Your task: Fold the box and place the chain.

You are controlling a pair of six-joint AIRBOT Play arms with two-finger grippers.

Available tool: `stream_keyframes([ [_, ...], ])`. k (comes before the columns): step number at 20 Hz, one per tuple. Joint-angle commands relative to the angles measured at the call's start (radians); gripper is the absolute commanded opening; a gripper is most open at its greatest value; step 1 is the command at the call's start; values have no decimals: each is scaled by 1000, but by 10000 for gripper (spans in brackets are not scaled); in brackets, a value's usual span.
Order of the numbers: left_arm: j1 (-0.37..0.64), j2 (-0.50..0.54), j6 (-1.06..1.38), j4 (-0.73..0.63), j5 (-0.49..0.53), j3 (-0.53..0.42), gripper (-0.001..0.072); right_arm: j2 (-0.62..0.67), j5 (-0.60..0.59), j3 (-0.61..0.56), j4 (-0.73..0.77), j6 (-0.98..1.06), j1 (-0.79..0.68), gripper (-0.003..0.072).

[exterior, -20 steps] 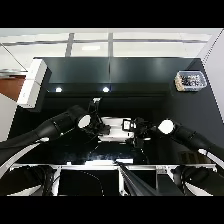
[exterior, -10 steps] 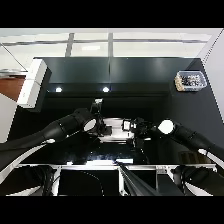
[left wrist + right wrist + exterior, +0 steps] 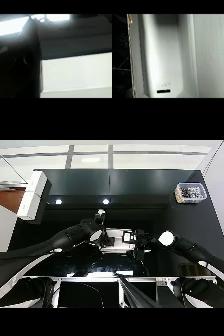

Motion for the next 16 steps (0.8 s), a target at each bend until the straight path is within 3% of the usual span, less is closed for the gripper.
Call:
stream_keyframes([
  [1,-2,-12,-4,0,-23,9,183,0,1,0,1,0,0,319],
  [4,-2,-16,-5,0,-22,9,182,0,1,0,2,0,0,319],
  [6,-2,-24,-27,-13,-24,10,111,0,1,0,1,0,0,319],
  [13,-12,-25,-26,-29,-33,10,118,0,1,0,1,0,0,319],
  [14,-12,-25,-26,-29,-34,11,221,0,1,0,2,0,0,319],
  [16,-11,-25,-26,-28,-39,17,541,0,1,0,2,0,0,319],
])
